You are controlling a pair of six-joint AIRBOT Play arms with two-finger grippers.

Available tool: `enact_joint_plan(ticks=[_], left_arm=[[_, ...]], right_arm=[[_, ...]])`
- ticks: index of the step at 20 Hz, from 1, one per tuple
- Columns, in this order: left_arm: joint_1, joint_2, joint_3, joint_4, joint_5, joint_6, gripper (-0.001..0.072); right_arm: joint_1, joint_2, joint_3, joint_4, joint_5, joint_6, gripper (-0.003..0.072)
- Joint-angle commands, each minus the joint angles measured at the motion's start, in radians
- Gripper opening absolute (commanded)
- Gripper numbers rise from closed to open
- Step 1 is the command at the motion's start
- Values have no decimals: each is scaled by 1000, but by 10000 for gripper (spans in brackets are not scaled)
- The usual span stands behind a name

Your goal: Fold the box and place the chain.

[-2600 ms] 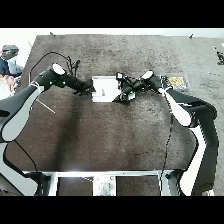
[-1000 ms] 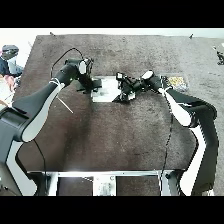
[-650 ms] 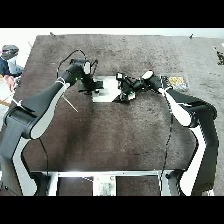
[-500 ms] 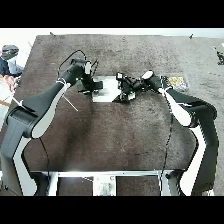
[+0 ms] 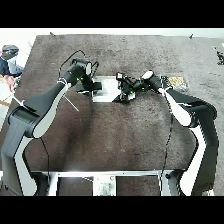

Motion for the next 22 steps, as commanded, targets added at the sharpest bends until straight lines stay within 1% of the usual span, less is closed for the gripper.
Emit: enact_joint_plan(ticks=[1,4,5,6,7,14,15,16,19,20,22], left_arm=[[-16,-15,16,36,-19,5,284],[-26,-15,22,67,-14,0,283],[-26,-15,22,67,-14,-3,269],[-26,-15,22,67,-14,-3,210],[-26,-16,22,67,-11,-3,203],[-26,-29,22,63,8,-2,202],[-26,-33,22,62,5,0,140],[-26,-34,23,63,3,5,102],[-26,-35,30,63,1,3,97],[-26,-36,30,63,-1,4,20],[-26,-36,31,63,-1,4,11]], right_arm=[[1,-1,0,0,0,0,421],[1,-1,0,0,0,0,421],[1,-1,0,0,0,0,421],[1,-1,0,0,0,0,421],[1,-1,0,0,0,0,421],[1,-1,0,0,0,0,421],[1,-1,0,0,0,0,421],[1,-1,0,0,0,0,421],[1,-1,0,0,0,0,421],[1,-1,0,0,0,0,421],[1,-1,0,0,0,0,421]])
